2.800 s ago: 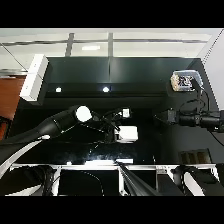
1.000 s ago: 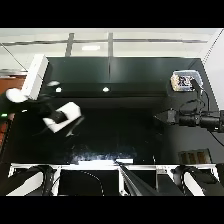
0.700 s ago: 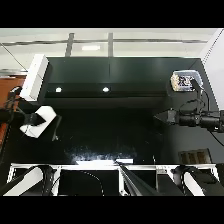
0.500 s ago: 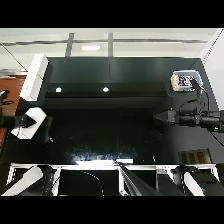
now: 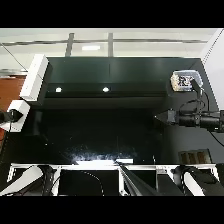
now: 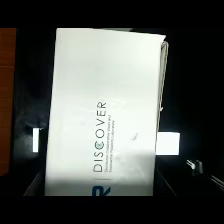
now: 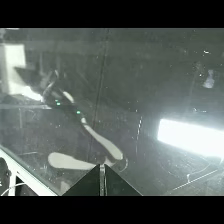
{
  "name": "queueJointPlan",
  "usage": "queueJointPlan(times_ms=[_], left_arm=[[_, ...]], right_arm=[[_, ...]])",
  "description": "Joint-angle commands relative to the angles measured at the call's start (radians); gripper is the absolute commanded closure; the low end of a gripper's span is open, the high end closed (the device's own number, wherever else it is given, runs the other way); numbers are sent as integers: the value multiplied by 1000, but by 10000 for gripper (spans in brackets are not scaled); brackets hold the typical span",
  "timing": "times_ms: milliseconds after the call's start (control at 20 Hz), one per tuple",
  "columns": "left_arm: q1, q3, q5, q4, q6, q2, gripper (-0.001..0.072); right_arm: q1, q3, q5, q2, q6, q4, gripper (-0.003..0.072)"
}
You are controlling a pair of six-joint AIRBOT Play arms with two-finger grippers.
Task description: Fold the box and place the chain.
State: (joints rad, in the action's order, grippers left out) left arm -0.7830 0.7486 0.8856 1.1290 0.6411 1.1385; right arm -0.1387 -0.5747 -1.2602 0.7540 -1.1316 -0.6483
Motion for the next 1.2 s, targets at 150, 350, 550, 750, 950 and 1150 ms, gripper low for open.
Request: queueJointPlan(times_ms=[150,350,550,750,950,1150], left_arm=[[-3,2,-83,-32,-89,16,309],[-2,2,-132,-77,-97,19,310],[35,2,-129,-83,-97,29,310],[111,2,-160,-83,-97,68,308],[129,2,-179,-85,-90,105,302],[128,2,-193,-83,-90,106,205]], right_arm=[[0,1,8,0,-29,0,648],[0,1,8,0,-43,0,648],[0,1,8,0,-43,0,648],[0,1,9,1,-44,0,648],[0,1,8,1,-55,0,648],[0,1,8,1,-55,0,649]])
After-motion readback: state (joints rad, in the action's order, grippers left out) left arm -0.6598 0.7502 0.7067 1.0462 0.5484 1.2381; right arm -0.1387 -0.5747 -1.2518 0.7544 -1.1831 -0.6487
